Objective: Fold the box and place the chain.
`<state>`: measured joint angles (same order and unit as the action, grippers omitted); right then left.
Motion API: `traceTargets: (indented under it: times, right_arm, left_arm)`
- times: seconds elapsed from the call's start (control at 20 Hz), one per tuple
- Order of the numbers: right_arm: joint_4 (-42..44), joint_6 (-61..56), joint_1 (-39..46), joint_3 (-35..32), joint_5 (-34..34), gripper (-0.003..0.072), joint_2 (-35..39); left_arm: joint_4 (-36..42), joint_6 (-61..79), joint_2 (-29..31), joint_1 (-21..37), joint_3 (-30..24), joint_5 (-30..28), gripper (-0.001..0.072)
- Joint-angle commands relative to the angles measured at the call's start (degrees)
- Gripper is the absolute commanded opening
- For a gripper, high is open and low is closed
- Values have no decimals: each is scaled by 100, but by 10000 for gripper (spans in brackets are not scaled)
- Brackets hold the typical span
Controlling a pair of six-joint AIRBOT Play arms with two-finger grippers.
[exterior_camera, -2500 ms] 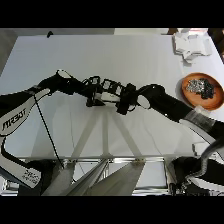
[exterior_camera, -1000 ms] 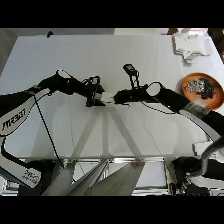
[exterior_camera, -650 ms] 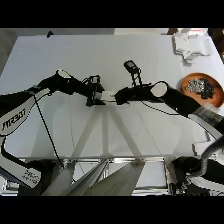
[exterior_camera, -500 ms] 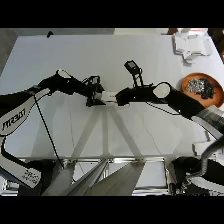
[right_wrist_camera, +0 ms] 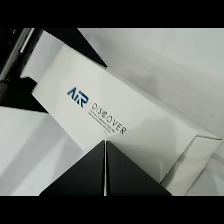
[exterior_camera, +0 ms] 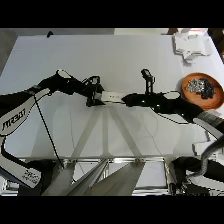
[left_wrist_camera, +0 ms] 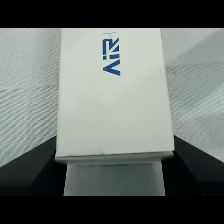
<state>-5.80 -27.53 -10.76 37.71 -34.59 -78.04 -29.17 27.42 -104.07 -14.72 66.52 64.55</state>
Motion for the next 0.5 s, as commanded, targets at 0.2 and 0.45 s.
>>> traceTargets:
  times: [0.2, 0.45]
  right_arm:
    - [315, 396, 11, -87, -225, 8, -306]
    - [-614, -238, -177, -87, -22, 8, -295]
  left_arm:
    - [0, -4, 4, -2, 0, -2, 187]
    - [0, -4, 4, -2, 0, -2, 187]
